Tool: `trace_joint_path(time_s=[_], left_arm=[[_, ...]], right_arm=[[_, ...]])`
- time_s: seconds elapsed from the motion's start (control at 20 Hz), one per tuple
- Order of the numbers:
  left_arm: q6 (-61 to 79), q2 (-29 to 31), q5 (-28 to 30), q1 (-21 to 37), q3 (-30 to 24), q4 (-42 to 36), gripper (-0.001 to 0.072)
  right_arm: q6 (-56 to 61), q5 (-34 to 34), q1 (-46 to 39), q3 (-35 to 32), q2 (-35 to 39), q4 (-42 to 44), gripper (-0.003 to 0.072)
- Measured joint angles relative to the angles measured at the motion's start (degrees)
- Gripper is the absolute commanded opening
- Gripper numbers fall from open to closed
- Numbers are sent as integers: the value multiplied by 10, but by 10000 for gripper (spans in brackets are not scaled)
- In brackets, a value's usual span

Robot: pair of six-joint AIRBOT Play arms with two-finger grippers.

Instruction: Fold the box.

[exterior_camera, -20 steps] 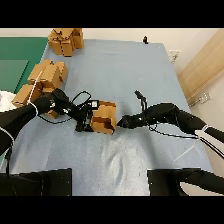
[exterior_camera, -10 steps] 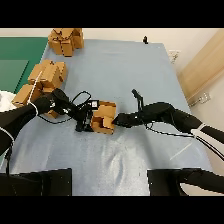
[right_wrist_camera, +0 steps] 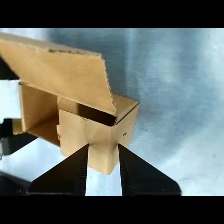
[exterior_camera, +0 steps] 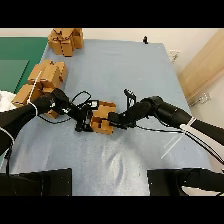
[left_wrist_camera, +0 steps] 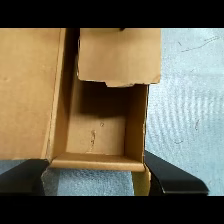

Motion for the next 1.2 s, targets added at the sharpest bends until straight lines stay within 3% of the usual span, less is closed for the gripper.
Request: trace_joint_path(time_s=[0.2, 0.65, 1.2], left_arm=[[0, 0, 0, 0, 0, 0, 13], [1, 0, 0, 0, 0, 0, 13], [-1, 0, 2, 0, 0, -1, 13]], right_arm=[[83, -21, 26, 27, -14, -63, 302], [144, -70, 54, 101, -72, -123, 303], [174, -105, 58, 119, -83, -150, 312]])
